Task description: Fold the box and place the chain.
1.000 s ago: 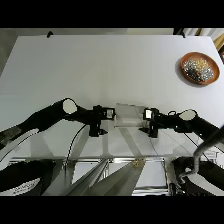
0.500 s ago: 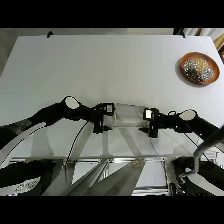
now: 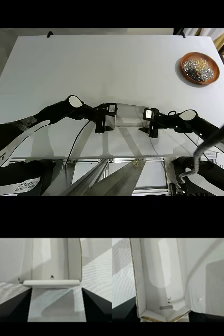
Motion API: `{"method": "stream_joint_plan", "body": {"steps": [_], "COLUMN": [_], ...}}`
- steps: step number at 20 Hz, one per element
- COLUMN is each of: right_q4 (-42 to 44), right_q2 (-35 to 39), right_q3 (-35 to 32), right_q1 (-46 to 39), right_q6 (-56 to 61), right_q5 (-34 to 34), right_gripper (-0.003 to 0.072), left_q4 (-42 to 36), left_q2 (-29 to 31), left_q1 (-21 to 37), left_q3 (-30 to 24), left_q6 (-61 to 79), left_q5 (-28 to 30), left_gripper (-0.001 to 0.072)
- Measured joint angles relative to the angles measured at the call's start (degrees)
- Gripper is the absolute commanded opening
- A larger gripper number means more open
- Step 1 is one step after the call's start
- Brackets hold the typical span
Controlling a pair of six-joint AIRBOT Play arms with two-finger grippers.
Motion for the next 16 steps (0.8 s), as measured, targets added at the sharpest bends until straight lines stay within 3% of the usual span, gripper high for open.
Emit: {"method": "stream_joint_plan", "body": {"steps": [16], "right_q4": [0.0], "right_q2": [0.0], "right_q3": [0.0], "right_q1": [0.0], "right_q6": [0.0], "right_q5": [0.0], "right_gripper": [0.0400], "left_q4": [0.3], "left_q2": [-0.5], "left_q1": [1.4], "left_q3": [0.0], "left_q6": [1.1], "left_q5": [0.6], "left_gripper": [0.0702]}}
